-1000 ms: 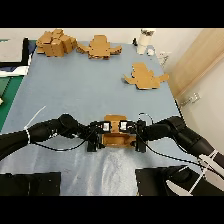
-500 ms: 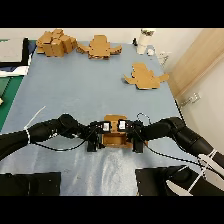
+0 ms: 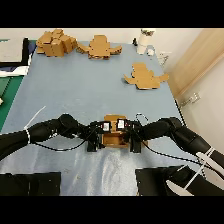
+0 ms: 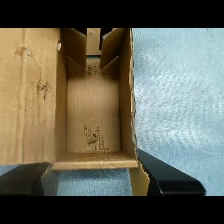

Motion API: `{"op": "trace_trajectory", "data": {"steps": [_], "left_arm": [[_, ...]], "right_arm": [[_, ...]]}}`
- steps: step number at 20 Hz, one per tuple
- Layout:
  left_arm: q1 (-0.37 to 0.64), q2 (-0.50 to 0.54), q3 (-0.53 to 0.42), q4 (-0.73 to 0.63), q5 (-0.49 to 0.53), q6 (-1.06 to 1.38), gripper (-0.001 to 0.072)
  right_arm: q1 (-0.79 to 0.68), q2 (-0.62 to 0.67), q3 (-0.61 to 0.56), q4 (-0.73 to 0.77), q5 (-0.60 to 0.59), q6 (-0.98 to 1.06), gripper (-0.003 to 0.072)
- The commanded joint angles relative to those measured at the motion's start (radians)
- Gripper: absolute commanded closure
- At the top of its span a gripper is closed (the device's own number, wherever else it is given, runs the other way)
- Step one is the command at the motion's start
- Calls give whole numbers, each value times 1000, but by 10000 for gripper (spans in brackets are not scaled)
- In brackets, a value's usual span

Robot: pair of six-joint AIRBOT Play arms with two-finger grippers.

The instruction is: Fold the box.

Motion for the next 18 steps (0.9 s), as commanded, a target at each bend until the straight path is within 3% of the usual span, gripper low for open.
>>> {"op": "trace_trajectory", "data": {"steps": [1, 2, 3, 5, 10, 11, 12, 14, 15, 16, 18], "left_arm": [[0, 0, 1, 0, 0, 0, 181], [0, 0, 1, 0, 0, 0, 181], [0, 0, 1, 0, 0, 0, 181], [0, 0, 1, 0, 0, 0, 181], [0, 0, 1, 0, 0, 0, 181], [0, 0, 1, 0, 0, 0, 181], [0, 0, 1, 0, 0, 0, 181], [0, 0, 1, 0, 0, 0, 181], [0, 0, 1, 0, 0, 0, 181], [0, 0, 1, 0, 0, 0, 181], [0, 0, 1, 0, 0, 0, 181]], "right_arm": [[1, -24, 0, 44, 13, -35, 375], [1, -25, 0, 43, 12, -35, 280], [1, -25, 0, 43, 9, -35, 272], [1, -25, -3, 43, 9, -35, 116], [1, -24, -6, 32, 3, -32, 119], [1, -23, -6, 28, -8, -18, 200], [-1, -16, -6, 14, -36, 15, 371], [-5, 14, -6, -31, -71, 109, 443], [-8, 38, -6, -58, -83, 157, 578], [-12, 63, -6, -86, -85, 220, 641], [-12, 121, -5, -176, -84, 433, 684]]}}
